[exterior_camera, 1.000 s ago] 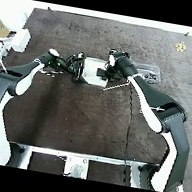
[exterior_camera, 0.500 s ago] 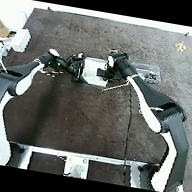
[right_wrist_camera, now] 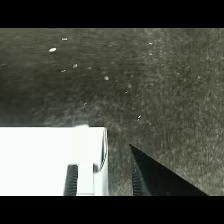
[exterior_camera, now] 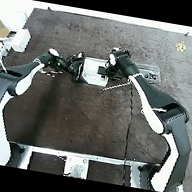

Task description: Fold the box and place the chain.

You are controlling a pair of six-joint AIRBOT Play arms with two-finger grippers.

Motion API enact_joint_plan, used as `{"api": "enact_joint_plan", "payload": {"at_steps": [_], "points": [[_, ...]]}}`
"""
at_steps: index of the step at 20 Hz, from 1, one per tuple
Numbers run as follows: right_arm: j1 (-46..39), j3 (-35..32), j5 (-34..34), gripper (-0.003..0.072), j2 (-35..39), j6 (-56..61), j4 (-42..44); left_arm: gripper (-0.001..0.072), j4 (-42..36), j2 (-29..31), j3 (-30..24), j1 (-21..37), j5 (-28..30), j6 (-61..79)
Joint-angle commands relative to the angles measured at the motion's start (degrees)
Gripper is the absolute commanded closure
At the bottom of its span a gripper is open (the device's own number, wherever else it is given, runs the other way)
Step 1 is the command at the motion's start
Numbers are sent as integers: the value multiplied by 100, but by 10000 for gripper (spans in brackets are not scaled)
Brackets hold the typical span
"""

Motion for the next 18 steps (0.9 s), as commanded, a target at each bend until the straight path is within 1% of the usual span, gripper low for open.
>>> {"api": "enact_joint_plan", "payload": {"at_steps": [1,5,7,9,11,12,13,14,16,18], "points": [[-7,13,249,309,131,-247,90,425,2,0,4,-4,0,-11],[-98,83,339,309,466,-778,85,424,0,0,4,-4,0,-11],[-234,422,544,309,640,-1368,83,424,2,0,4,-4,0,-11],[-446,748,542,311,892,-1976,-2,424,2,0,4,-2,0,-11],[-765,804,391,313,1196,-2262,-310,424,2,0,4,-4,0,-11],[-1016,804,365,320,1274,-2426,-334,425,2,0,4,-4,0,-11],[-1285,802,376,437,1281,-2542,-321,424,2,0,4,-4,0,-11],[-1591,706,365,481,1270,-2588,-284,424,2,0,4,-4,0,-11],[-2142,332,254,480,1228,-2778,22,424,2,0,4,-2,2,-11],[-2555,-7,61,481,1110,-3136,697,424,0,0,4,-4,0,-11]]}}
